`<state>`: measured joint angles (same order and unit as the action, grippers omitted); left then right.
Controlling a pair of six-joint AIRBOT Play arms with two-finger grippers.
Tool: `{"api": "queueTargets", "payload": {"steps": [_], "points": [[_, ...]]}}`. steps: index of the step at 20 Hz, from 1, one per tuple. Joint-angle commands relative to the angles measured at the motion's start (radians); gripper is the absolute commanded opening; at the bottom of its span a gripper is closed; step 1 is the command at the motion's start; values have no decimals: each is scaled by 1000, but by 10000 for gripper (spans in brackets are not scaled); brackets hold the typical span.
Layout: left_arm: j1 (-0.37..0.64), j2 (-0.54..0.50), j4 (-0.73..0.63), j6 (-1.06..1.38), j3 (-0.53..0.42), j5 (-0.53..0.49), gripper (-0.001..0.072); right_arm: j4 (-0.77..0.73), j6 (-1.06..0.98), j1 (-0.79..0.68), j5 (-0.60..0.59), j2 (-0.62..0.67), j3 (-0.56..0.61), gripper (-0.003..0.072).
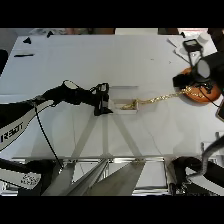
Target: Fold the box and place the chain.
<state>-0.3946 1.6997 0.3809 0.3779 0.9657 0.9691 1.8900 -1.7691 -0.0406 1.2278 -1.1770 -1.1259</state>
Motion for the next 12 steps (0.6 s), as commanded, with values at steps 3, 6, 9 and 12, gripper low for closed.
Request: {"api": "queueTargets", "payload": {"steps": [3, 6, 9, 12], "points": [[0, 0, 0, 0, 0, 0, 318, -195, -6, -294, -27, -35, 0, 468], [0, 0, 0, 0, 0, 0, 318, -235, -7, -381, -34, -101, 0, 474], [0, 0, 0, 0, 0, 0, 318, -317, -8, -421, -64, -199, -11, 476], [0, 0, 0, 0, 0, 0, 318, -351, -40, -423, -77, -315, -86, 476]]}}
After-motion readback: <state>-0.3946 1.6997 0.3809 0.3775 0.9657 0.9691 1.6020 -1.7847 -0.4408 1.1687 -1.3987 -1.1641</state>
